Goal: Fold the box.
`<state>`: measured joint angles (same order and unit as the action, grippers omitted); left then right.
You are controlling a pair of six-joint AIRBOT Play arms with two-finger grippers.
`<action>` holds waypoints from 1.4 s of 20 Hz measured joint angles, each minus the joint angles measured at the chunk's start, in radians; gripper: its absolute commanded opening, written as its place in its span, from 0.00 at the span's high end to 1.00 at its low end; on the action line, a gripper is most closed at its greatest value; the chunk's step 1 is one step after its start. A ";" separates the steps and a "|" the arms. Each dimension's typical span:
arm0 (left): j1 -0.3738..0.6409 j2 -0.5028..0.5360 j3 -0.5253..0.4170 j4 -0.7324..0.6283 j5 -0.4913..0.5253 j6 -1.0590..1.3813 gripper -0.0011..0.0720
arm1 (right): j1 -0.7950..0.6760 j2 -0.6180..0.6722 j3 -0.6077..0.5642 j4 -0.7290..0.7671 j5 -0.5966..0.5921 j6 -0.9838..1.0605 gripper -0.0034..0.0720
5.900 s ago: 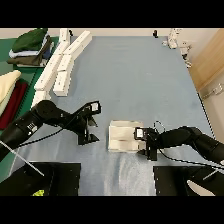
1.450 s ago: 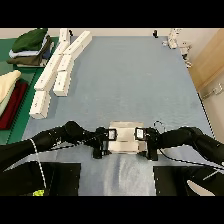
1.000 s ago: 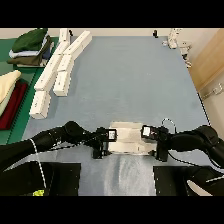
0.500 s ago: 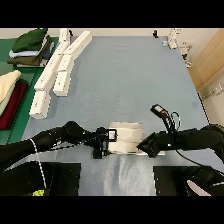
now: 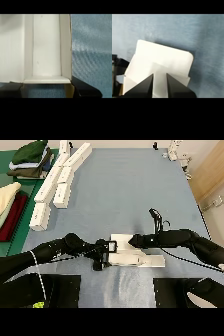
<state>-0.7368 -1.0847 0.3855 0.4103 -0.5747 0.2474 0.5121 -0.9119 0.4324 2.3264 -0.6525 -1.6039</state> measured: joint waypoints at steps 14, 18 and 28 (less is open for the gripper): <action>0.000 0.000 0.000 0.002 -0.002 0.003 0.29 | 0.029 0.122 0.084 -0.155 -0.073 -0.028 0.61; 0.000 0.000 0.000 0.002 -0.002 0.003 0.29 | 0.030 0.269 0.103 -0.248 -0.243 -0.094 0.61; 0.000 0.000 0.000 0.001 -0.002 0.002 0.29 | 0.031 0.444 -0.016 -0.353 -0.500 -0.616 0.06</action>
<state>-0.7368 -1.0847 0.3855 0.4114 -0.5762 0.2493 0.5426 -0.4675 0.4164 1.9732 -1.1522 -2.2196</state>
